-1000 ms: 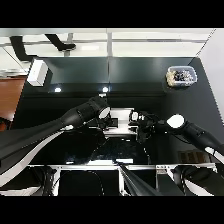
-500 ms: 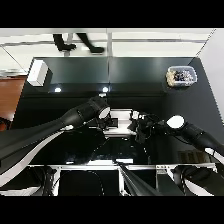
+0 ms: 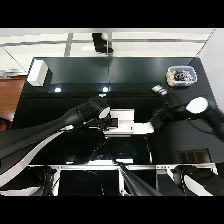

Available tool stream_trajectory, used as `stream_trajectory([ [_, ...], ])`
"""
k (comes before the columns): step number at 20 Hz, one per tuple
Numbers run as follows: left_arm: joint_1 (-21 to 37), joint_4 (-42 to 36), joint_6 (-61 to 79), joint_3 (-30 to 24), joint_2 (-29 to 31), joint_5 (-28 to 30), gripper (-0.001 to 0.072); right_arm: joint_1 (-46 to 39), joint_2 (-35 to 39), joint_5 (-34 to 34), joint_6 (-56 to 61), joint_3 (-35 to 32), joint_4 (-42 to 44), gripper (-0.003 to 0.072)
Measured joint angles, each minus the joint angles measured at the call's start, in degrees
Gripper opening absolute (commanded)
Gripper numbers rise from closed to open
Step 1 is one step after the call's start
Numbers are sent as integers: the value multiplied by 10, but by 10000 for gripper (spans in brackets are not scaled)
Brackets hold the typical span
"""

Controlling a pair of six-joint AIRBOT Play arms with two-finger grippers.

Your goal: Fold the box and place the chain.

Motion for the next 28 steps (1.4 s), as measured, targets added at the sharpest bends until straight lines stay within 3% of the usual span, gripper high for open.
stream_trajectory([
  [4, 0, 0, 0, 0, 0, 0, 31, -173, -18, 37, 96, -39, 56, 14],
  [7, 0, 0, 0, 0, 0, 0, 31, -215, -56, 44, 117, -75, 107, 14],
  [14, 0, 0, 1, 0, 0, 0, 31, -105, -157, 37, 59, -97, 219, 15],
  [19, 0, 0, 1, 0, 0, -1, 31, -45, -176, 58, -10, -58, 252, 16],
  [20, 0, 0, 1, 0, 0, -1, 31, -41, -177, 66, -15, -46, 252, 56],
  [21, 0, 0, 1, 0, 0, -1, 31, -38, -178, 76, -17, -32, 252, 340],
  [22, 0, 0, 1, 0, 0, -1, 31, -35, -179, 85, -17, -22, 252, 497],
  [28, 0, 0, 1, 0, 0, -1, 31, -29, -180, 128, -12, 11, 252, 496],
])
